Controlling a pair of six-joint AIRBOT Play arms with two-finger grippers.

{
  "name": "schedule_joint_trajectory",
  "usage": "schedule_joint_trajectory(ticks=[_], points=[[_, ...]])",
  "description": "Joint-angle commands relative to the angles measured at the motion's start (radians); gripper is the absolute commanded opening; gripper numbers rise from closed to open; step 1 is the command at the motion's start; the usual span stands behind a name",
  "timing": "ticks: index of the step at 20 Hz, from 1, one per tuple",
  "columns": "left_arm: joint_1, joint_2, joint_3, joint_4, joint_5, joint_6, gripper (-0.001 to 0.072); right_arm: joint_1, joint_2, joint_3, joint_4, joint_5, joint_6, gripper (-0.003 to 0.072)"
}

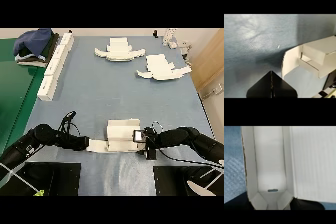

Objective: Fold the box.

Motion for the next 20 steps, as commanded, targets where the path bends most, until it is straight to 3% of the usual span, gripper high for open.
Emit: schedule_joint_trajectory(ticks=[1,6,16,17,18,19,20], points=[[-0.082,-0.027,-0.003,-0.091,0.074,0.023,0.0011,0.001,0.0,0.0,0.0,0.0,0.001,0.045],[-0.202,-0.026,0.011,-0.162,0.13,0.023,0.0012,0.001,0.0,0.0,0.0,0.0,0.0,0.045],[-0.211,-0.026,0.068,-0.169,0.147,0.023,0.0015,0.001,0.0,0.0,0.0,0.0,0.0,0.045],[-0.211,-0.026,0.068,-0.172,0.148,0.024,0.0042,0.001,0.0,0.0,0.0,0.0,0.0,0.045],[-0.211,-0.026,0.068,-0.172,0.148,0.023,0.0317,0.001,0.0,0.0,0.0,0.0,0.0,0.045],[-0.211,-0.026,0.068,-0.173,0.148,0.022,0.053,0.001,0.0,0.0,0.0,0.0,0.0,0.045],[-0.211,-0.026,0.068,-0.172,0.148,0.023,0.0529,0.001,0.0,0.0,0.0,0.0,0.0,0.045]])
